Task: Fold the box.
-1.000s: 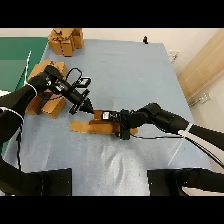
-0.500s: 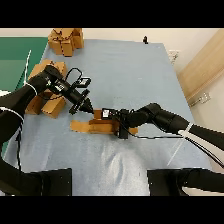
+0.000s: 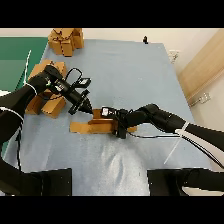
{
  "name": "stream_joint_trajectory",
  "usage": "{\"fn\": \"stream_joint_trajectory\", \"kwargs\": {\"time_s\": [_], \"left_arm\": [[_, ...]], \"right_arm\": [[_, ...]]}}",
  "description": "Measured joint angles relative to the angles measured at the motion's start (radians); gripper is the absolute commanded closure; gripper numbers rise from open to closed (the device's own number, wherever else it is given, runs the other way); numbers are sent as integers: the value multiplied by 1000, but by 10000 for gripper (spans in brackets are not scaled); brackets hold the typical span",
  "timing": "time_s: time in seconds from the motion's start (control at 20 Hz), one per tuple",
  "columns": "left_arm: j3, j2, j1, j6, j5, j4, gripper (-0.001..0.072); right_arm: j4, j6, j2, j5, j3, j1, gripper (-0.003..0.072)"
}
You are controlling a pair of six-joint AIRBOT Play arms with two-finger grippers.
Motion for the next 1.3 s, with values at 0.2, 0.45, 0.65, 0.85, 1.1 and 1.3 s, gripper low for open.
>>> {"fn": "stream_joint_trajectory", "kwargs": {"time_s": [0.2,0.45,0.65,0.85,1.1,1.3], "left_arm": [[0,0,0,0,0,-2,698],[0,-2,0,1,1,-3,698],[0,-5,0,1,2,-5,698],[0,-6,0,1,2,-5,698],[0,-6,0,1,2,-4,697],[0,-6,0,1,2,-4,697]], "right_arm": [[4,-1,-5,1,0,-1,-12],[26,-4,-7,6,0,-18,41],[59,-30,-12,4,0,-37,41],[84,-82,-42,-7,1,-43,38],[98,-105,-65,-18,1,-45,41],[105,-109,-70,-11,1,-45,279]]}}
